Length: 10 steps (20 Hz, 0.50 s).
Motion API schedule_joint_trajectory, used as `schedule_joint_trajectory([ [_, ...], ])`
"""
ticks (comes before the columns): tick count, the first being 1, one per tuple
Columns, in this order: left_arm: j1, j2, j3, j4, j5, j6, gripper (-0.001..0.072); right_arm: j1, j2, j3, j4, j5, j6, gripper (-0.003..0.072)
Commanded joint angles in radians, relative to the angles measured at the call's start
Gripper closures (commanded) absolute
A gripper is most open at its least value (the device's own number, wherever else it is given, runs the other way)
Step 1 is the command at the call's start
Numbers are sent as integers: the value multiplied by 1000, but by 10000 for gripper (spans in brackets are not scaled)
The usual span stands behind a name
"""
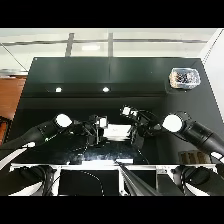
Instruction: Fold the box and place the chain.
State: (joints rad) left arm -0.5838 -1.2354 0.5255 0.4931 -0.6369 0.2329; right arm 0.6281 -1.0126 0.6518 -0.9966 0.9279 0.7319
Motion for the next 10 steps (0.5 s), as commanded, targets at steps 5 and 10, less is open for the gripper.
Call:
schedule_joint_trajectory([
  [5, 0, -1, 0, 0, 1, -2, 352, -36, 57, 62, -48, 200, 322, 492],
  [10, 0, -1, 0, 0, 1, -2, 352, -135, 64, -72, 253, -41, 475, 660],
])
